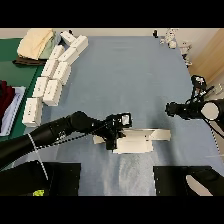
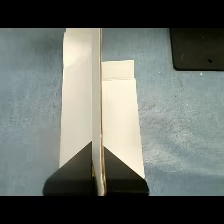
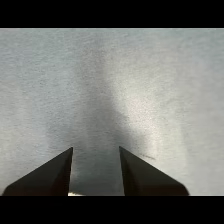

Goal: Fold the box.

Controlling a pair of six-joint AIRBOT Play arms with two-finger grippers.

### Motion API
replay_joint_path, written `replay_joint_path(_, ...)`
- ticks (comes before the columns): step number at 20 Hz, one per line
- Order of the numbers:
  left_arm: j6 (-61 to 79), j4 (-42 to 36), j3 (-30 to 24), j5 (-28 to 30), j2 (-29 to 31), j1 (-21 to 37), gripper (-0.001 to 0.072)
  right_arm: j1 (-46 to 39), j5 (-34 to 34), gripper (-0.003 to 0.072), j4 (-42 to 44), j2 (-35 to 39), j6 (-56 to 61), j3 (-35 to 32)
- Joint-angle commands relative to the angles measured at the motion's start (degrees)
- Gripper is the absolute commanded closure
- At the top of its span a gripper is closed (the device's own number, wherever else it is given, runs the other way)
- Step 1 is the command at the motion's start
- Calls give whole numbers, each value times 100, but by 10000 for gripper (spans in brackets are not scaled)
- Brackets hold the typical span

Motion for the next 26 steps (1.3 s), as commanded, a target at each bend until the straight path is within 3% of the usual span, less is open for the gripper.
replay_joint_path(1,0,26,-52,-188,-140,129,700,-2,-17,246,160,-4,17,4)
replay_joint_path(3,57,83,0,-323,-160,350,700,-2,-17,246,177,-4,17,4)
replay_joint_path(8,57,175,564,-1923,-173,1482,700,-2,-20,246,308,-4,17,4)
replay_joint_path(12,59,98,608,-2035,-262,1565,699,-2,-26,246,339,-4,17,4)
replay_joint_path(20,164,-190,601,-2031,-986,1412,699,-2,-24,246,509,-4,15,4)
replay_joint_path(26,164,-192,601,-2039,-1051,1412,699,-2,-20,246,610,-4,15,4)
